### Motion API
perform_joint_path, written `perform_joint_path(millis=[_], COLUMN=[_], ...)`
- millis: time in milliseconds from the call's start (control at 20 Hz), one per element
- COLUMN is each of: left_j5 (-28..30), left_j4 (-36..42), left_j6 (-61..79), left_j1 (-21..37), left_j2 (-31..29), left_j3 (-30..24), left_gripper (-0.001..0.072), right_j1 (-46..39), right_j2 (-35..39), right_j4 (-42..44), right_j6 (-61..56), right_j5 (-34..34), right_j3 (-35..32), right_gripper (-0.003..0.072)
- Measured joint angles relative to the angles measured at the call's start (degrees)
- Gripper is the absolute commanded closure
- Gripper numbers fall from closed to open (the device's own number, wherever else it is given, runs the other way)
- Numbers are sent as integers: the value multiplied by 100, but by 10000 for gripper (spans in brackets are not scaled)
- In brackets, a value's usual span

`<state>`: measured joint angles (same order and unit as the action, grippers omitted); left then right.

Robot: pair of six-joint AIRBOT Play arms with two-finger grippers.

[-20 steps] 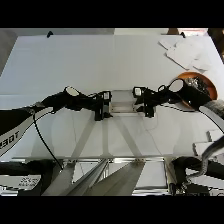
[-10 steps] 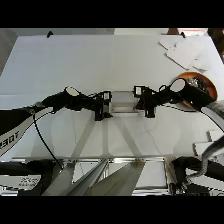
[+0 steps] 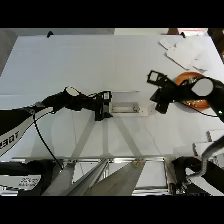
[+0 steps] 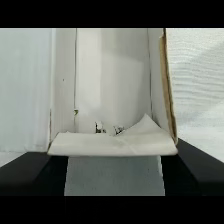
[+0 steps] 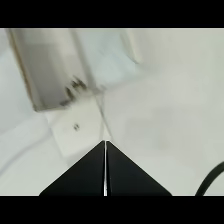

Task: Fold the box and place the chain.

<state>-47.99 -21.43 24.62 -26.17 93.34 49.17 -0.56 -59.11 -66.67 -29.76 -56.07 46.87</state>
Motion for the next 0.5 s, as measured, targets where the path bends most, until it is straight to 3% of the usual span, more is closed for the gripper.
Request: perform_joint_path(millis=[250, 500], left_j5=[-2, -2], left_j4=[0, 0], left_j6=[-2, -2], left_j1=[0, 0], left_j2=[0, 0], left_j3=[0, 0], left_gripper=[554, 554], right_j1=[-1084, -1606], right_j2=[68, -411], right_j4=[-273, 474], right_j6=[-1989, -2367], right_j5=[-326, -317], right_j3=[-114, -658], right_gripper=[681, 682])
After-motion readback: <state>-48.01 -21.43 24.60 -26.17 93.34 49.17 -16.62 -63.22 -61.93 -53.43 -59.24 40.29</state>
